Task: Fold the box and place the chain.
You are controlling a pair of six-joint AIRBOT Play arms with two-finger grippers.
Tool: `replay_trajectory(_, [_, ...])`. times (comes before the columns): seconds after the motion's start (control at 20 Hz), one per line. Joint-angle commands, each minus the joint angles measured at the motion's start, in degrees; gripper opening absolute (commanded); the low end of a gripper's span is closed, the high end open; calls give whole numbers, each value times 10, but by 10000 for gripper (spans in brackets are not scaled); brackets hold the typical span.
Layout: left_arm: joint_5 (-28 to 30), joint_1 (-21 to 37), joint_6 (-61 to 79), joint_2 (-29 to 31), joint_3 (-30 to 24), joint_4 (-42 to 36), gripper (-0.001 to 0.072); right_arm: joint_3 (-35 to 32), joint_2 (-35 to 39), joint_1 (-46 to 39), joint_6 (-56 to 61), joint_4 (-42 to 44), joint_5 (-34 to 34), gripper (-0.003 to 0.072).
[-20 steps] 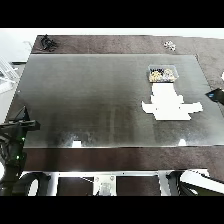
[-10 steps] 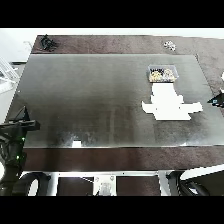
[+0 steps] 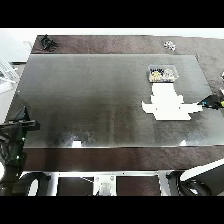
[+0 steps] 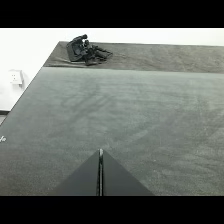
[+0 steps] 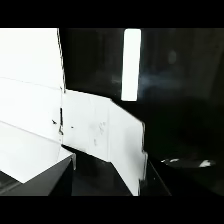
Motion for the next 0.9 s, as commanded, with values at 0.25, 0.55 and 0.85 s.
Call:
replay_trajectory(0.25, [0, 0, 0, 0, 0, 0, 21, -14, -12, 35, 9, 5, 20, 505])
replay_trajectory(0.55, [0, 0, 0, 0, 0, 0, 22, -47, -12, 35, -9, 5, 38, 403])
replay_trajectory(0.85, [0, 0, 0, 0, 0, 0, 21, -47, -12, 35, -24, 19, 47, 27])
